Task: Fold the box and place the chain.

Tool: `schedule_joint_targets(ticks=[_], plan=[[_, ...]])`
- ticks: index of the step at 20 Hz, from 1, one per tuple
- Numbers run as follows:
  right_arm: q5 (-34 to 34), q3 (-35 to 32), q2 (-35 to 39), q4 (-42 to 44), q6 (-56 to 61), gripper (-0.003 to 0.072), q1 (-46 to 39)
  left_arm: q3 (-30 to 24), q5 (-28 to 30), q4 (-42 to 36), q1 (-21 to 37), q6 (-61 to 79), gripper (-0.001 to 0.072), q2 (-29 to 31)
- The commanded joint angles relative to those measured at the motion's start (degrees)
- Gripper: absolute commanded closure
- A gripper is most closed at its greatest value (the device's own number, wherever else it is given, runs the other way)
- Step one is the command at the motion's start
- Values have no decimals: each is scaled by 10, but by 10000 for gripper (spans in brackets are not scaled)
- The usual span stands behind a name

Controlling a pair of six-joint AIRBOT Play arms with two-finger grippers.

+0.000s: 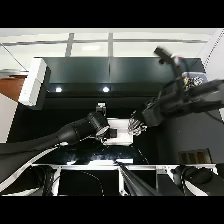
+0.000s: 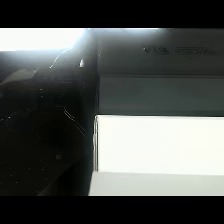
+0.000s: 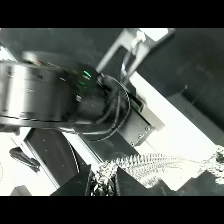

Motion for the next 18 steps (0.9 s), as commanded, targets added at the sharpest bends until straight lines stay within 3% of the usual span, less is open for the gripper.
schedule_joint_targets(ticks=[1, 6, 11, 12, 13, 14, 18], plan=[[-77, -82, 0, 9, -1, 647, 29, 0, 0, 0, 0, 0, 680, 0], [-175, -181, -2, 10, 2, 646, 56, 0, 0, 0, 0, 0, 680, 0], [-191, -200, -26, 20, -4, 646, 56, 0, 0, 0, 0, 0, 680, 0], [-197, -200, -26, 19, -4, 576, 54, 0, 0, 0, 0, 0, 680, 0], [-198, -200, -26, 21, -4, 229, 52, 0, 0, 0, 0, 0, 680, 0], [-191, -200, -26, 19, -5, 25, 46, 0, 0, 0, 0, 0, 680, 0], [-90, -191, 13, 3, -52, 28, -63, 0, 0, 0, 0, 0, 680, 0]])
